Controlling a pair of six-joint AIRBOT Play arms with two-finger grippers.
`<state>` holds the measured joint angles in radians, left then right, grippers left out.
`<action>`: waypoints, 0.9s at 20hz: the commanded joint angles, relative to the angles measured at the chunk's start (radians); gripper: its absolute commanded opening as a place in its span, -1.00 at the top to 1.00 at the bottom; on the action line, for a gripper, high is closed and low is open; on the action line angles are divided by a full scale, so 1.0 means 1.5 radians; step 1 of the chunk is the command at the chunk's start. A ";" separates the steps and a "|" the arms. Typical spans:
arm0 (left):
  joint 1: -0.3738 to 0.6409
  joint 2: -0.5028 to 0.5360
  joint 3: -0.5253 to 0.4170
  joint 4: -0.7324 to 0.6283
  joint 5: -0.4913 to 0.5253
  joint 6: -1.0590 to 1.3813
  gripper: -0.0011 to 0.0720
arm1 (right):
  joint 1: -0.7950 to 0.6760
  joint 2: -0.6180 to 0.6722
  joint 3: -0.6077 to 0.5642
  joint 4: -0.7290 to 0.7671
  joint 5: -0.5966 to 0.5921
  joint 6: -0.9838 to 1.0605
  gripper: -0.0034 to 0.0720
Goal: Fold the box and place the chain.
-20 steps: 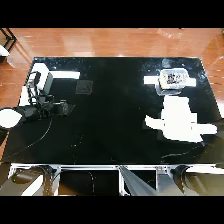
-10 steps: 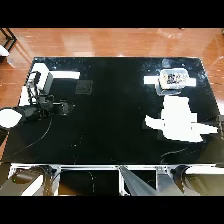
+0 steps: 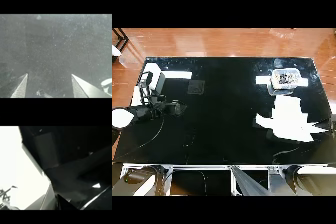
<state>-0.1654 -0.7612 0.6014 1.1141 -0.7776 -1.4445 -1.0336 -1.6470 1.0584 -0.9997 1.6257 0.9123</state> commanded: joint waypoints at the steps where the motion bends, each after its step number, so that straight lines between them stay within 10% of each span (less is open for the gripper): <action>1: 0.000 0.000 0.000 0.000 -0.006 0.000 -0.76 | 0.001 0.001 0.001 0.005 0.019 -0.006 0.88; 18: -0.042 -0.001 0.000 -0.016 -0.001 0.002 -0.76 | 0.274 0.053 -0.100 0.284 0.078 -0.015 0.86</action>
